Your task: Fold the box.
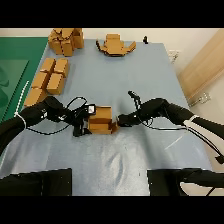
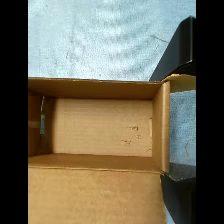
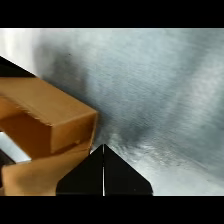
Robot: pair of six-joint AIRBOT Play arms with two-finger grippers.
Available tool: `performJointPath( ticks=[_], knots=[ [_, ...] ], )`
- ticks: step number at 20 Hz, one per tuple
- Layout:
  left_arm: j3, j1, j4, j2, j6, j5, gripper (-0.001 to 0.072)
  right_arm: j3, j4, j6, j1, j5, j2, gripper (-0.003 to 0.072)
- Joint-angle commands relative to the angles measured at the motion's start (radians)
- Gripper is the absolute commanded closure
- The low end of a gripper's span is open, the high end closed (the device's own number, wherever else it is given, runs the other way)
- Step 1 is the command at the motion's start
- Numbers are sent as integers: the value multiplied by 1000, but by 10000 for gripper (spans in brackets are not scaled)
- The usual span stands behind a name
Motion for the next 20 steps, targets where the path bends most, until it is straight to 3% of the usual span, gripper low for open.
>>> performJointPath(
  ticks=[1,5,6,7,8,15,17,20],
  knots=[
    [0,0,0,0,0,-1,415,34,80,-21,7,-87,12,684],
    [0,0,0,0,0,-8,415,34,130,-21,8,-90,22,683],
    [0,0,0,0,0,-8,415,34,131,-20,8,-92,22,613],
    [0,0,0,0,0,-9,415,34,131,-18,8,-95,22,470],
    [0,0,0,0,0,-8,415,34,132,-8,8,-98,22,445],
    [0,0,0,0,0,-14,415,34,89,43,5,-177,22,459],
    [0,0,0,0,0,-16,415,34,56,77,5,-197,26,533],
    [0,0,0,0,0,-16,415,34,43,77,-8,-188,48,541]
  ],
)
